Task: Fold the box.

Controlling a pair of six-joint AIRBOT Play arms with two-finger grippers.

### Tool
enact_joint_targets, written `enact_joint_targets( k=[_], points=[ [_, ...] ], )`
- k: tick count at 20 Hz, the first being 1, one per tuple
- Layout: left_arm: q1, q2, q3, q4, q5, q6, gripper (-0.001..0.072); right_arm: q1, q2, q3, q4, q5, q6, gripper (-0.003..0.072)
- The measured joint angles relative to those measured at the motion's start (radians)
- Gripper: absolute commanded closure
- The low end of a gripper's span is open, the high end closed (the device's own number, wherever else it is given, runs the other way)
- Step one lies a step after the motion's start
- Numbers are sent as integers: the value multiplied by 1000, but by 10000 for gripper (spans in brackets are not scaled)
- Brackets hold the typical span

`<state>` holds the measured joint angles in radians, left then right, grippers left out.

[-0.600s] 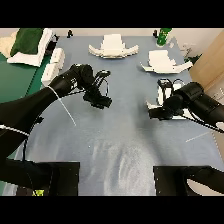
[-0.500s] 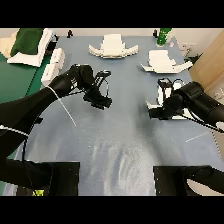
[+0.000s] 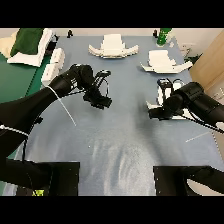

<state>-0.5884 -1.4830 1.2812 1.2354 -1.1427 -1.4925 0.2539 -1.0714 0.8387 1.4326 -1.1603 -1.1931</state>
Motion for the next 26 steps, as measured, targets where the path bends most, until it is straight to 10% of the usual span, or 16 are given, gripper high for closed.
enact_joint_targets(
  k=[4, 7, 12, 15, 26],
  points=[
    [0, 0, 0, -1, 0, 0, 696, -2, -2, 0, 45, 46, 5, 668],
    [0, 0, 0, -4, 7, 0, 696, -29, -13, 37, 49, 71, 10, 526],
    [-2, 0, 0, -6, 61, 0, 696, -314, -103, 257, -65, -117, -85, 503],
    [-3, 0, 0, -13, 114, 0, 696, -549, -191, 354, -72, -163, -179, 197],
    [-5, -6, 0, -91, 254, 0, 695, -1045, -606, 695, 310, -175, -518, 200]
  ],
)
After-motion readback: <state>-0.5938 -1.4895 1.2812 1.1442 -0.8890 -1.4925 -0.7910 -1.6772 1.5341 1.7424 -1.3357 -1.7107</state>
